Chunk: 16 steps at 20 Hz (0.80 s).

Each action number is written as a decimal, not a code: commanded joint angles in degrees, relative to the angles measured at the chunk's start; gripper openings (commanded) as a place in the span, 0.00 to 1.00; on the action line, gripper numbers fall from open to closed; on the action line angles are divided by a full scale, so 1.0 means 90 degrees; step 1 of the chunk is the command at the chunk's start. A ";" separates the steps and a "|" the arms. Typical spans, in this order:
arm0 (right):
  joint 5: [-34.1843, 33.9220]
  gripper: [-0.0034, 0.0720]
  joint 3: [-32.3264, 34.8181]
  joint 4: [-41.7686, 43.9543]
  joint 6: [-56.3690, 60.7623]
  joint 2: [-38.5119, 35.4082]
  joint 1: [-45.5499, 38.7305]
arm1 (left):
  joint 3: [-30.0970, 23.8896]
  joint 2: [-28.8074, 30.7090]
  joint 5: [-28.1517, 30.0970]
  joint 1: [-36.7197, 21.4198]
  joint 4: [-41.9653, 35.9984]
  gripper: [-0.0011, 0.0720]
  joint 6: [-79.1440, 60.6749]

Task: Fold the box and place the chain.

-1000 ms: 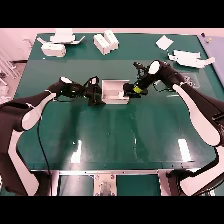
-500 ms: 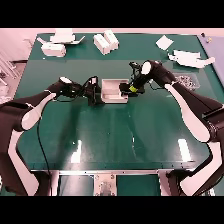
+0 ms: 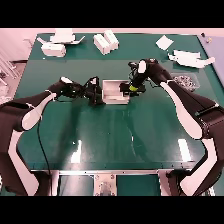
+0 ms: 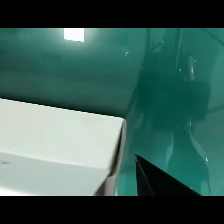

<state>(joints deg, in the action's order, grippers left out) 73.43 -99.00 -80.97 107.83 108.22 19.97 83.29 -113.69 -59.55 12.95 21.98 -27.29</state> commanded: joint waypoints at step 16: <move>0.0301 0.11 -0.0228 -0.0204 0.0138 0.0250 0.0236 | 0.0002 0.0002 0.0017 -0.0010 0.0000 0.72 0.0002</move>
<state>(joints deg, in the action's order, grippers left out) 75.99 -100.97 -83.13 109.43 110.48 21.76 83.29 -113.67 -59.64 12.91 21.78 -27.16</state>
